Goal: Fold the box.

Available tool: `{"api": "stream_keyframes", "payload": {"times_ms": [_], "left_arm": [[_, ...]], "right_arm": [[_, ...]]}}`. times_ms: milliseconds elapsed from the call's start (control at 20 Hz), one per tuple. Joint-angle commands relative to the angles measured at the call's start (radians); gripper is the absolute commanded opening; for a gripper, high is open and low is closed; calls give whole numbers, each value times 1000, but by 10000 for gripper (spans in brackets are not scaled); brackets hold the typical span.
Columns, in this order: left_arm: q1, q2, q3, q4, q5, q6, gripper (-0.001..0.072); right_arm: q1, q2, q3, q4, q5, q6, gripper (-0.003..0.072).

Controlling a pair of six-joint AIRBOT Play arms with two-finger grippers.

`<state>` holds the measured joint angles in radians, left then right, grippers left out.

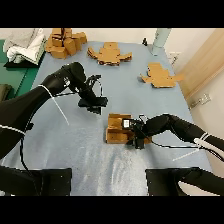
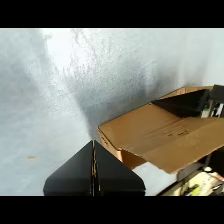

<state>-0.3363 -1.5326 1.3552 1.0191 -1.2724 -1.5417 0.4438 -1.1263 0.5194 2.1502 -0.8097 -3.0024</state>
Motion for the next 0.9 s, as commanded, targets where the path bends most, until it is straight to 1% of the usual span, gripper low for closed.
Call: {"api": "stream_keyframes", "payload": {"times_ms": [0,100,150,250,300,350,450,550,700,750,800,850], "left_arm": [[26,17,-60,10,16,194,10],[39,69,-199,14,50,270,9],[49,105,-281,13,87,288,9],[71,194,-449,-2,206,342,10],[76,230,-510,-34,242,439,11],[76,258,-555,-84,252,571,11],[69,278,-590,-204,245,790,11],[55,278,-590,-270,266,919,11],[23,277,-590,-283,393,1072,13],[40,273,-593,-336,429,1161,70],[58,267,-598,-378,469,1274,477],[64,259,-602,-393,516,1353,700]], "right_arm": [[0,0,0,0,0,0,462],[0,0,0,0,0,0,462],[0,0,0,0,0,0,462],[0,0,0,0,0,0,462],[0,0,0,0,0,0,462],[0,0,0,0,0,0,462],[0,0,0,0,0,0,462],[0,0,0,0,0,0,462],[0,0,0,0,0,0,463],[0,0,0,0,0,0,463],[0,0,0,0,0,0,462],[0,0,0,0,0,0,463]]}}
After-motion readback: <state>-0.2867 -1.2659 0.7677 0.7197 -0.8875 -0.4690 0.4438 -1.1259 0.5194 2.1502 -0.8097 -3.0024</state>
